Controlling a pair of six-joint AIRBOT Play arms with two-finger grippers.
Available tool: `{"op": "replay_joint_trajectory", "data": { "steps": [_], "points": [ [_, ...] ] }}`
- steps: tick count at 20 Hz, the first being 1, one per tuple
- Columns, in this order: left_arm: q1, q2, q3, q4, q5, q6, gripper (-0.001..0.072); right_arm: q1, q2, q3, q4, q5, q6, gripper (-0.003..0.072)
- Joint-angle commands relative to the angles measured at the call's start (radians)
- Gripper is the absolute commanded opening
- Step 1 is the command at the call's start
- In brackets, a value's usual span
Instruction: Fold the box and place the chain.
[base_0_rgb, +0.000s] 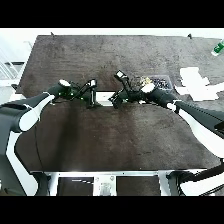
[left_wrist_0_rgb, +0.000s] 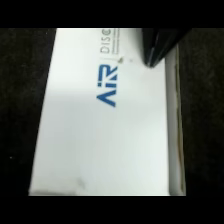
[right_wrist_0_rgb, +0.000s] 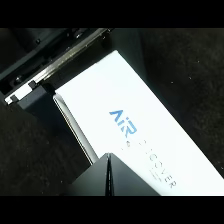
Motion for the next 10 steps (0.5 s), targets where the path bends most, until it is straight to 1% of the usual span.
{"op": "replay_joint_trajectory", "data": {
  "steps": [1,3,7,10],
  "points": [
    [0.001,0.0,0.001,0.0,0.0,-0.001,0.0179,-0.001,0.06,0.002,-0.059,-0.003,0.043,0.0008],
    [0.001,0.0,0.001,0.0,0.0,-0.001,0.0179,0.0,0.162,0.002,-0.017,-0.037,0.043,0.0008],
    [0.001,0.0,0.001,-0.002,0.0,-0.001,0.0179,-0.013,0.411,0.001,-0.028,-0.054,0.07,0.0008],
    [0.001,0.0,0.001,-0.005,-0.001,-0.001,0.0179,-0.047,0.57,-0.041,-0.029,-0.055,0.115,0.0008]
  ]
}}
